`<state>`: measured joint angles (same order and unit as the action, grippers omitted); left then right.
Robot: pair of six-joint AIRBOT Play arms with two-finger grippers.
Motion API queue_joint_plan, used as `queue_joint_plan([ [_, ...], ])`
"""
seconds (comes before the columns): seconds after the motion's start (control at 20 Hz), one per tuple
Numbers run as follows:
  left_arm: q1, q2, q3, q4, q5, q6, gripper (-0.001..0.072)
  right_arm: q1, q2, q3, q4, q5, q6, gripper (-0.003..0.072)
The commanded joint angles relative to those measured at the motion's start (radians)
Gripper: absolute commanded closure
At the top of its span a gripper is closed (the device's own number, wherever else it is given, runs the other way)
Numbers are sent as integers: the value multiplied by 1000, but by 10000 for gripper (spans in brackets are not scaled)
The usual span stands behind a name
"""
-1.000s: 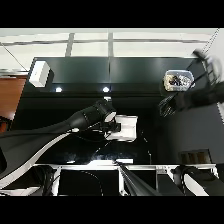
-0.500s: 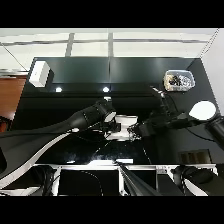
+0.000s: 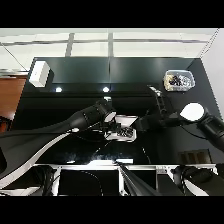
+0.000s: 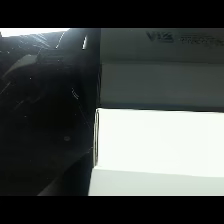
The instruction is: Fold the box and place the chain.
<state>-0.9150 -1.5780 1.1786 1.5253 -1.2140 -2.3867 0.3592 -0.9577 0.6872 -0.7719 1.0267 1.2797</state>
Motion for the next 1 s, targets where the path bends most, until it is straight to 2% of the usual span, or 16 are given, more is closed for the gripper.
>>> queue_joint_plan([
  [0.0, 0, 0, 0, 0, 1, 0, 684, -119, 20, 48, -60, 138, -42, 486],
  [0.1, 0, 0, 0, 0, 0, 0, 684, -213, 58, 85, -91, 206, -54, 486],
  [0.3, 1, 0, 0, 0, -1, 0, 684, -378, 123, 90, -167, 240, -52, 486],
  [0.55, 4, 0, 7, -23, 19, -7, 671, -435, 124, 90, -171, 270, -54, 486],
  [0.6, 5, 1, 16, -26, 15, -8, 538, -434, 124, 90, -173, 274, -54, 486],
  [0.65, 5, 3, 27, -24, 8, -8, 294, -434, 124, 89, -176, 276, -54, 486],
  [0.7, 5, 7, 39, -24, -1, -7, 158, -434, 124, 89, -176, 275, -55, 485],
  [0.8, 4, 37, 51, -23, -10, 15, 143, -434, 124, 89, -176, 275, -58, 485],
  [0.95, 5, 137, 45, 11, -53, 193, 143, -434, 124, 89, -191, 275, -58, 486],
])
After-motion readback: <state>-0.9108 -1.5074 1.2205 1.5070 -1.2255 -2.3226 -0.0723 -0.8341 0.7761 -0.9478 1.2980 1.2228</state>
